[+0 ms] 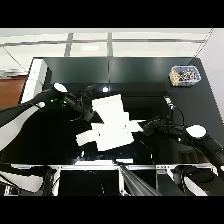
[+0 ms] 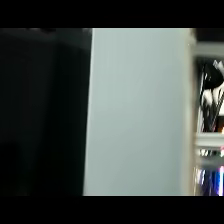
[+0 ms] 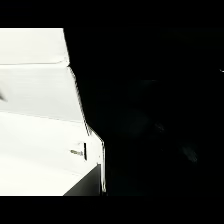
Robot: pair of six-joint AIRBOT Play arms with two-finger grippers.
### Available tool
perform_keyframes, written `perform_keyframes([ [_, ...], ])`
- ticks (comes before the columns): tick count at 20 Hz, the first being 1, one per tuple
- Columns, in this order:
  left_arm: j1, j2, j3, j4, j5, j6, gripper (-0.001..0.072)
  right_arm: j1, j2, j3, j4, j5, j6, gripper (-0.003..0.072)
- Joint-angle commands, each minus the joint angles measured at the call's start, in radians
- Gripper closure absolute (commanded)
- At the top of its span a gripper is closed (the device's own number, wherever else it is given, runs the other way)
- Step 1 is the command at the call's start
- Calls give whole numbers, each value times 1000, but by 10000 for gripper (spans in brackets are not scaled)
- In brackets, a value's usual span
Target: Fold the box and place the chain.
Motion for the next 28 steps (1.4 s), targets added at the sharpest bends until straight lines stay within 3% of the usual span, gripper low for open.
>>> perform_keyframes([
  [1, -30, -16, 40, 61, -34, 9, 681, 0, 0, 0, -10, 8, 1, 677],
  [4, -26, -13, 65, 67, -61, 7, 683, 0, 1, 0, -10, 5, 1, 641],
  [6, -26, 13, 72, 83, -58, -8, 686, -3, 1, 19, -35, 21, 0, 13],
  [8, -29, 66, 64, 85, -70, -53, 688, -28, 1, 98, -168, 111, -1, 11],
  [10, -57, 161, -11, 85, -23, -14, 688, -72, 1, 219, -359, 246, -1, 11],
  [13, -112, 293, -154, 88, 252, 172, 685, -97, 1, 367, -596, 338, -54, 11],
  [16, -170, 312, -173, 89, 435, 481, 683, -95, -14, 367, -609, 286, -206, 12],
  [19, -219, 292, -172, 85, 569, 533, 681, -84, -23, 330, -613, 298, -263, 12],
  [24, -226, 221, -172, 84, 540, 533, 680, -47, -23, 244, -609, 340, -262, 13],
  [28, -227, 192, -172, 85, 520, 533, 681, 27, -23, 191, -610, 309, -285, 12],
])
